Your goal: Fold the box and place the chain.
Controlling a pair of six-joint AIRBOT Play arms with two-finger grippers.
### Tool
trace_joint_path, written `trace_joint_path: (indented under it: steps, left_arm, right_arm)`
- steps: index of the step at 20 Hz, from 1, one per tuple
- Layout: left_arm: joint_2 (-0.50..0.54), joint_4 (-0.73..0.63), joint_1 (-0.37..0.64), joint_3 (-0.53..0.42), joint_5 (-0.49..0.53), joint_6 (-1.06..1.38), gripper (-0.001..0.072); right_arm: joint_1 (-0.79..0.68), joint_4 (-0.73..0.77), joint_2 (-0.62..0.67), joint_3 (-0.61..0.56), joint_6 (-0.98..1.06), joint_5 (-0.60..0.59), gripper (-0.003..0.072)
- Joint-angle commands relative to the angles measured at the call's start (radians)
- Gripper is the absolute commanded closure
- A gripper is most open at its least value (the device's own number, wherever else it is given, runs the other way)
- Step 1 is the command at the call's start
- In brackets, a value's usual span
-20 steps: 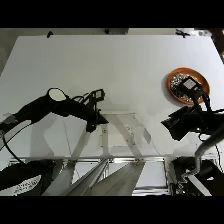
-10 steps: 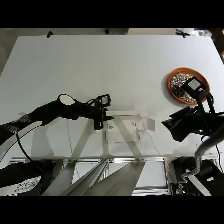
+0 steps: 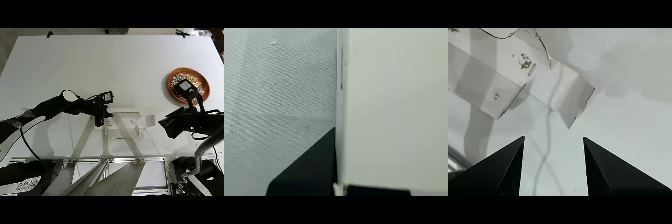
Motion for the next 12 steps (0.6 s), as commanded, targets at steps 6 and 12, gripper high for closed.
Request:
trace_joint_path:
  steps: [6, 12]
  left_arm:
    - [-0.064, 0.044, 0.001, 0.029, -0.014, -0.007, 0.0706]
    - [-0.064, 0.047, 0.001, 0.029, -0.008, -0.008, 0.0699]
  right_arm:
    - [0.000, -0.001, -0.024, -0.015, -0.008, -0.051, 0.0287]
    - [0.000, -0.001, -0.024, -0.015, -0.047, -0.053, 0.0287]
